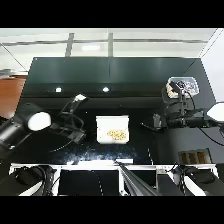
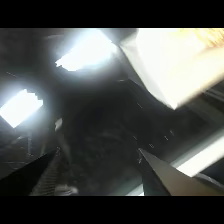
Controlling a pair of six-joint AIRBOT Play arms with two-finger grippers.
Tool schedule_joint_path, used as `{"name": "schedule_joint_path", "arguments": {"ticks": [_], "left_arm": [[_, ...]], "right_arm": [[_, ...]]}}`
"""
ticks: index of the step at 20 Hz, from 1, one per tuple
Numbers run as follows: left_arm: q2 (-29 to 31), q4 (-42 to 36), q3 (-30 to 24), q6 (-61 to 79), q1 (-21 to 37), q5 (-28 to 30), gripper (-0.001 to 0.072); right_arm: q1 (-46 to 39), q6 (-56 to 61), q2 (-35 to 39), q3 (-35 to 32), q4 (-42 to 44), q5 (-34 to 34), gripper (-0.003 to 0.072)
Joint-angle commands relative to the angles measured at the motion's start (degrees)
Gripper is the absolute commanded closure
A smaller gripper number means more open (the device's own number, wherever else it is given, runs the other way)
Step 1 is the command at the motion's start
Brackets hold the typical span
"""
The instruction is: Fold the box and place the chain.
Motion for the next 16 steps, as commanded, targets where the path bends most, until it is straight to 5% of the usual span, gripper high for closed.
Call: {"name": "schedule_joint_path", "arguments": {"ticks": [1, 5, 7, 9, 11, 16], "left_arm": [[8.52, -14.6, -7.23, 18.64, 11.08, -2.47, 0.013], [9.99, -14.88, -8.61, 26.08, 17.75, -5.86, 0.013], [9.77, -14.43, -8.7, 35.8, 18.18, -1.6, 0.0129], [9.77, -16.35, -9.66, 46.95, 18.05, 4.98, 0.0125], [9.46, -18.95, -11.34, 57.4, 18.05, 10.64, -0.0001], [1.09, -27.17, -13.07, 75.28, 17.94, 16.79, -0.0001]], "right_arm": [[0.0, 1.36, 0.04, -0.02, -3.21, -2.82, 0.0075], [0.0, 1.22, 0.04, -0.02, -4.15, -3.04, 0.0075], [0.0, 0.48, 0.04, -0.02, -4.11, -3.58, 0.0072], [0.42, -2.58, 0.04, -0.02, -4.09, -3.74, -0.0023], [0.59, -3.72, 0.04, -0.02, -4.11, -3.65, -0.0023], [0.57, -3.69, 0.04, -0.02, -4.13, -3.93, -0.0022]]}}
